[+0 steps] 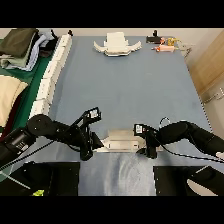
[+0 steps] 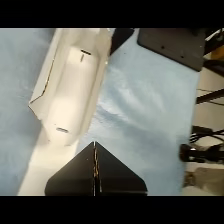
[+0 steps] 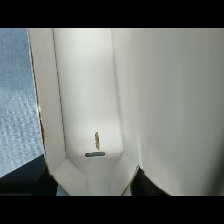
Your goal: Fold the box.
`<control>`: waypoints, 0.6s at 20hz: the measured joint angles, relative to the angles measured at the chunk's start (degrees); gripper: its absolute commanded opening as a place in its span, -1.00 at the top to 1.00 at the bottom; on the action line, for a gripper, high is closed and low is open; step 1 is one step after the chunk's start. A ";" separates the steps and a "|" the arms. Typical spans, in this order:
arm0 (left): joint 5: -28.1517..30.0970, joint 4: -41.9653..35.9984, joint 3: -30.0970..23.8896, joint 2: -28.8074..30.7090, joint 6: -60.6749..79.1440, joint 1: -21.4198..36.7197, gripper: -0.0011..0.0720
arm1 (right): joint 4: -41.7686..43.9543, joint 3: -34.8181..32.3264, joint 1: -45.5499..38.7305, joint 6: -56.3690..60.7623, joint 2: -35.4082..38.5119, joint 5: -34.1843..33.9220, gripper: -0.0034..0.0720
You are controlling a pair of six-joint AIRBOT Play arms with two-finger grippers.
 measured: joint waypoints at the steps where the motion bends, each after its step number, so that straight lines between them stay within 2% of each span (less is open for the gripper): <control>1: -0.31 -0.04 0.00 0.52 -3.10 -0.33 0.94 | 0.00 0.00 0.00 0.00 -0.02 0.00 -0.51; 5: 1.46 -4.94 0.22 -1.60 -9.90 -2.12 0.94 | 0.00 0.00 0.00 0.00 0.00 0.00 -0.51; 12: 8.02 -9.88 8.28 -17.16 -14.19 -1.77 0.94 | 0.00 0.00 0.00 0.00 0.00 0.00 -0.51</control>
